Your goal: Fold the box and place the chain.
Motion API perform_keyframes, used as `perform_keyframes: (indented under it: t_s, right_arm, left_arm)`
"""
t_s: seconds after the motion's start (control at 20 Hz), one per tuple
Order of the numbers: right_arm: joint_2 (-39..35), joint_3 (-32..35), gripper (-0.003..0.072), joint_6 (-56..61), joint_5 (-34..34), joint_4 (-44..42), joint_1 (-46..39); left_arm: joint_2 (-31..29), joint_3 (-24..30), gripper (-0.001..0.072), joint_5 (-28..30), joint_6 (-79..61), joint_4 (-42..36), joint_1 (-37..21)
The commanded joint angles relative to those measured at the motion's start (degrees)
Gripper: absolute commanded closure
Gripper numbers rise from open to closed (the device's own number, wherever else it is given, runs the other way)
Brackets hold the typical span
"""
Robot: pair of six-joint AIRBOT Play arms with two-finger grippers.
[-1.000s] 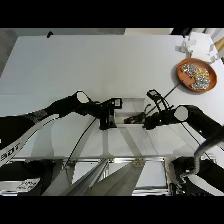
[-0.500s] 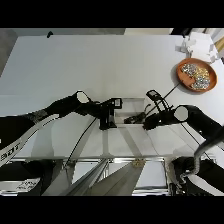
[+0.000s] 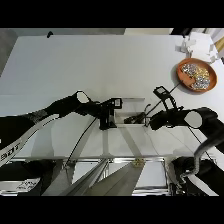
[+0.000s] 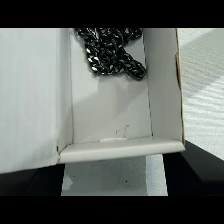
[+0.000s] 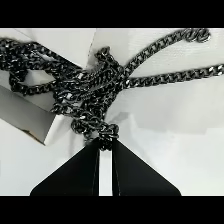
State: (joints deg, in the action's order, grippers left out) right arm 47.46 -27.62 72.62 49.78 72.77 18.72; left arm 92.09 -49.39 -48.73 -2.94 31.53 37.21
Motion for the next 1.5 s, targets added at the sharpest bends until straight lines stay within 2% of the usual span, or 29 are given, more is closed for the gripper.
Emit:
perform_keyframes:
  t_s: [0.0,0.2,0.35,0.55,0.7,0.8,0.95,1.1,1.45]
  right_arm:
    - [-4.0,-1.6,0.0674,0.7,3.4,0.9,0.0]
    - [-4.5,-7.9,0.0674,0.6,8.4,0.0,0.0]
    - [-4.5,-13.0,0.0674,0.4,10.4,-4.3,0.0]
    - [-4.5,-16.5,0.0674,-3.1,10.8,-15.5,0.0]
    - [-4.5,-16.5,0.0674,-7.6,10.6,-26.4,0.0]
    - [-4.5,-16.5,0.0674,-10.7,9.1,-30.8,0.0]
    - [-3.9,-16.5,0.0674,-13.2,5.8,-31.2,0.0]
    - [-1.6,-16.5,0.0674,-13.2,6.3,-30.6,0.2]
    - [9.4,-16.3,0.0674,-12.6,5.1,-19.9,8.6]
  left_arm:
    - [0.0,0.0,0.0506,1.4,0.0,0.0,0.0]
    - [0.0,0.0,0.0506,1.4,0.0,0.0,0.0]
    - [0.0,0.0,0.0506,1.4,0.0,0.0,0.0]
    - [0.0,0.0,0.0506,1.4,0.0,0.0,0.0]
    - [0.0,0.0,0.0506,1.4,0.0,0.0,0.0]
    - [0.0,0.0,0.0506,1.4,0.0,0.0,0.0]
    - [0.0,0.0,0.0506,1.4,0.0,0.0,0.0]
    - [0.0,0.0,0.0506,1.4,0.0,0.0,0.0]
    - [0.0,0.0,0.0506,1.4,0.0,0.0,0.0]
